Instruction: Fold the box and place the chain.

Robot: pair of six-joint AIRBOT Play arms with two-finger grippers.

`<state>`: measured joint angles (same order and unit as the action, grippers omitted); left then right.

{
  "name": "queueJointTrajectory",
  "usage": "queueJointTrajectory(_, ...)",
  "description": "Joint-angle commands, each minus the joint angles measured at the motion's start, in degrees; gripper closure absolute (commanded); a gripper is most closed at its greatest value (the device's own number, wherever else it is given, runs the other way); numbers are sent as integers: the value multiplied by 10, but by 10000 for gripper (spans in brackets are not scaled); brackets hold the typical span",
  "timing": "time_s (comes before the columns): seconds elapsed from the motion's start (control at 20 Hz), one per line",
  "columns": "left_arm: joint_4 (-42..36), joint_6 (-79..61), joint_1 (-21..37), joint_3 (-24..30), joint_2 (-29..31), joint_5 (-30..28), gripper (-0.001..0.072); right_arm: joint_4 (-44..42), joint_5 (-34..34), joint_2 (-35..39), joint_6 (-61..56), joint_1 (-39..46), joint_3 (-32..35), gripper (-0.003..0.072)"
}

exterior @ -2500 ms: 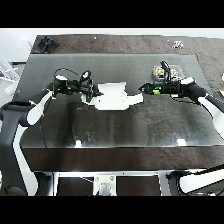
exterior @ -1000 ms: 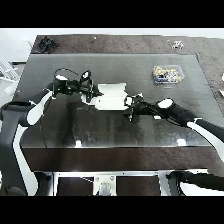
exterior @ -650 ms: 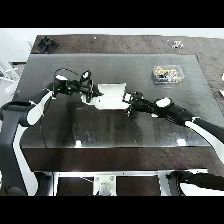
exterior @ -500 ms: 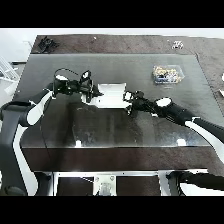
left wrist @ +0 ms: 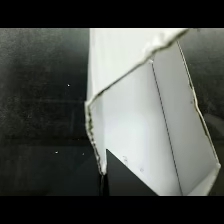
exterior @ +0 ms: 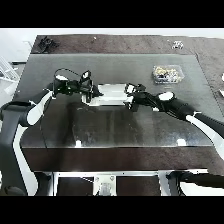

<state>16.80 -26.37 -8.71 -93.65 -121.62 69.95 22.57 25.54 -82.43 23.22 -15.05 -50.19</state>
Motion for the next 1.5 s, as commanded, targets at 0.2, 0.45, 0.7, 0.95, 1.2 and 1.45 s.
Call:
queueJointTrajectory(0.2, 0, 0, 0, 0, 0, 1, 688, -1, 129, -33, 11, 43, -56, 40)
queueJointTrajectory(0.45, 0, 0, 0, 0, 0, 1, 688, 1, 207, -86, 11, 67, -103, 3)
queueJointTrajectory(0.7, 0, 0, 0, 0, 0, 2, 688, 14, 296, -147, 12, 96, -157, 2)
queueJointTrajectory(0.95, 0, 0, 0, 0, 0, 2, 688, 21, 355, -188, 15, 103, -206, 2)
queueJointTrajectory(1.2, 0, 0, 0, 0, 0, 2, 688, 22, 386, -238, 34, 102, -248, 3)
queueJointTrajectory(1.45, 0, 0, 0, 0, 0, 2, 688, 26, 387, -259, 60, 97, -265, 2)
